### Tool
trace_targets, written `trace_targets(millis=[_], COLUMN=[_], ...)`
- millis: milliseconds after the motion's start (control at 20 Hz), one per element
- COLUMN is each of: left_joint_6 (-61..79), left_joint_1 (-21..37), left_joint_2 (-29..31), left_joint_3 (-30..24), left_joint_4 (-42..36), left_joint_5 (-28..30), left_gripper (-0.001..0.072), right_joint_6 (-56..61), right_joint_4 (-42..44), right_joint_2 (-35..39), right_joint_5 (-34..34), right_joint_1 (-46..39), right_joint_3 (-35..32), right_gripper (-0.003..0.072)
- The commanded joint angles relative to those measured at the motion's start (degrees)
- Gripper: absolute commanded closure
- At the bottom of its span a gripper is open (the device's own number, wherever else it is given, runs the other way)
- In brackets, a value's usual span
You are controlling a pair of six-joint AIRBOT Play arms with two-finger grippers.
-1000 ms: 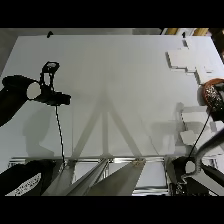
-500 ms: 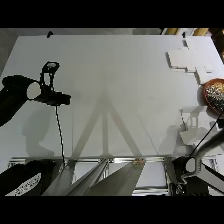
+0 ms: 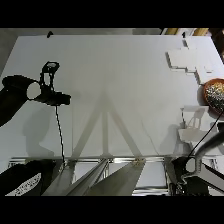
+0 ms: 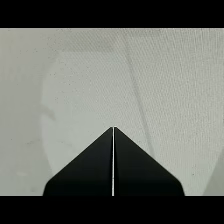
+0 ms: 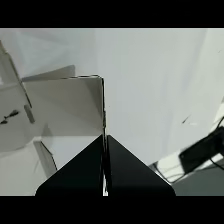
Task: Fold the box and place the chain.
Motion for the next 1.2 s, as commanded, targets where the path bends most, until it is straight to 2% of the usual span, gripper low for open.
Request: trace_targets(millis=[0,200,350,450,550,650,850,950,1000,1100,1150], left_joint_6=[0.00,0.00,0.00,0.00,0.00,0.00,0.00,0.13,0.39,3.28,7.85], left_joint_1=[-0.04,-0.04,-0.04,-0.04,-0.04,-0.04,-0.04,-0.04,-0.04,-0.04,-0.02], left_joint_2=[-0.04,-0.02,-0.04,-0.02,-0.02,-0.04,-0.04,-0.04,-0.17,-0.63,-1.07], left_joint_3=[-0.02,-0.02,0.00,0.00,-0.02,-0.02,-0.02,0.00,-0.02,-0.02,-0.02], left_joint_4=[0.00,0.00,0.00,0.00,0.00,0.00,-0.02,0.02,0.02,-0.52,-3.08], left_joint_5=[0.04,0.02,0.02,0.00,0.02,0.02,0.28,3.30,4.31,5.81,6.29], left_gripper=[0.0701,0.0701,0.0701,0.0701,0.0701,0.0701,0.0701,0.0701,0.0689,0.0487,0.0484], right_joint_6=[-1.97,-1.66,0.76,3.87,9.27,12.41,12.92,12.90,12.92,12.92,12.92], right_joint_4=[10.40,25.03,38.42,43.76,44.46,44.41,44.19,44.22,44.24,44.35,44.46], right_joint_2=[5.05,12.35,21.99,29.40,35.87,39.43,39.89,39.85,39.85,39.85,39.85], right_joint_5=[2.10,4.55,-0.48,-4.85,-9.55,-10.78,-13.57,-14.84,-15.02,-14.95,-14.84], right_joint_1=[7.43,21.38,29.05,35.06,41.46,47.01,54.60,55.63,55.60,55.60,55.60], right_joint_3=[0.00,-1.03,-7.08,-12.72,-17.84,-21.24,-21.86,-21.86,-21.86,-21.84,-21.86], right_gripper=[0.0667,0.0668,0.0668,0.0668,0.0667,0.0667,0.0666,0.0666,0.0666,0.0666,0.0666])
